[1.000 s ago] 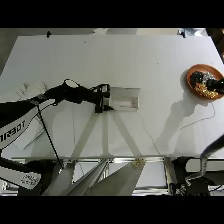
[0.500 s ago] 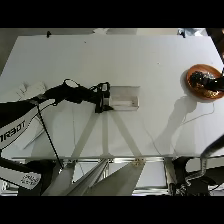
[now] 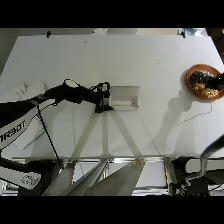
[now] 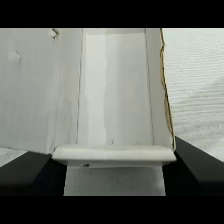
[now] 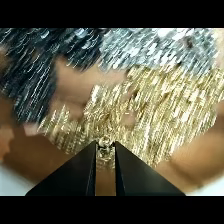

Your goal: Fold the box and place the chain.

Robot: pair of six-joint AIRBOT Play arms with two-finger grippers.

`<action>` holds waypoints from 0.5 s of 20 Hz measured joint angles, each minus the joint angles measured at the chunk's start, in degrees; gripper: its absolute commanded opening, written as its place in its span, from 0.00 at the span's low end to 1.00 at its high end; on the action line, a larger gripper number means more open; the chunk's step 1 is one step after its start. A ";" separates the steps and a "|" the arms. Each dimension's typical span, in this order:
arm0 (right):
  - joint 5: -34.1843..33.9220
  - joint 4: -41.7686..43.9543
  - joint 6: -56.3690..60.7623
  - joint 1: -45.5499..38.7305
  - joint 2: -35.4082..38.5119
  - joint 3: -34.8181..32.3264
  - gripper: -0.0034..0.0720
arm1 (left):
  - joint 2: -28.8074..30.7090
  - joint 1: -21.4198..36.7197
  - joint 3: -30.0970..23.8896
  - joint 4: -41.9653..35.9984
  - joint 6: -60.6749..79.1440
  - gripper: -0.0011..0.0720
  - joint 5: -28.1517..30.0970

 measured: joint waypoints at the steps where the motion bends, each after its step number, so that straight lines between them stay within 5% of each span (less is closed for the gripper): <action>1: 1.01 0.02 -0.61 0.96 1.53 0.46 0.06 | 0.00 0.00 0.00 0.00 0.00 0.23 0.00; 10: 17.84 0.37 -2.23 14.49 12.90 1.33 0.06 | 0.00 0.00 0.00 0.00 0.00 0.23 0.00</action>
